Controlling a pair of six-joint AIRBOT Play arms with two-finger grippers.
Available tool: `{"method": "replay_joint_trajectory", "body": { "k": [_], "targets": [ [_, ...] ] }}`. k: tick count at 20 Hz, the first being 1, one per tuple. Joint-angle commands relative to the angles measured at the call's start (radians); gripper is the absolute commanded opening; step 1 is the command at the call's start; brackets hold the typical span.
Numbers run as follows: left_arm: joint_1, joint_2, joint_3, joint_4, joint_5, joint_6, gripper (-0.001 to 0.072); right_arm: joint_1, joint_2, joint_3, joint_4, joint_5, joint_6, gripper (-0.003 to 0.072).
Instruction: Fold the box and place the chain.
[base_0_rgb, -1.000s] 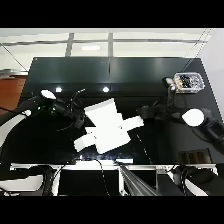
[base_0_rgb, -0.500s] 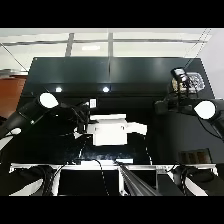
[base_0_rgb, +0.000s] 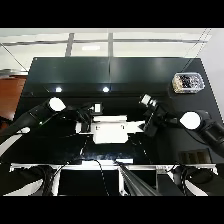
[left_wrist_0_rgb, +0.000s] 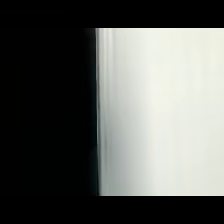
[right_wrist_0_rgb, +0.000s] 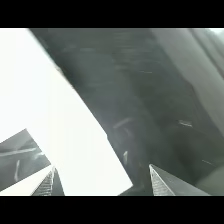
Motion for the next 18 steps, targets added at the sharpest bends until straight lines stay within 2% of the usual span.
{"method": "replay_joint_trajectory", "body": {
  "k": [1,6,7,12,18],
  "targets": [
    [-0.001,-0.027,-0.002,-0.023,-0.003,0.015,0.0032,0.014,-0.001,-0.064,0.172,0.003,-0.241,0.0676],
    [-0.001,-0.048,-0.002,-0.028,-0.022,0.015,0.0031,0.014,-0.002,-0.088,0.227,0.014,-0.325,0.0678],
    [0.0,-0.048,-0.002,-0.028,-0.021,0.014,0.0031,0.023,-0.002,-0.088,0.224,0.022,-0.358,0.0716],
    [-0.001,-0.048,-0.002,-0.028,-0.022,0.011,0.0031,0.132,-0.079,-0.089,0.226,0.054,-0.471,0.0714],
    [-0.001,-0.048,-0.002,-0.028,-0.023,0.007,0.0032,0.196,-0.134,-0.089,0.231,-0.034,-0.529,0.0712]
  ]
}}
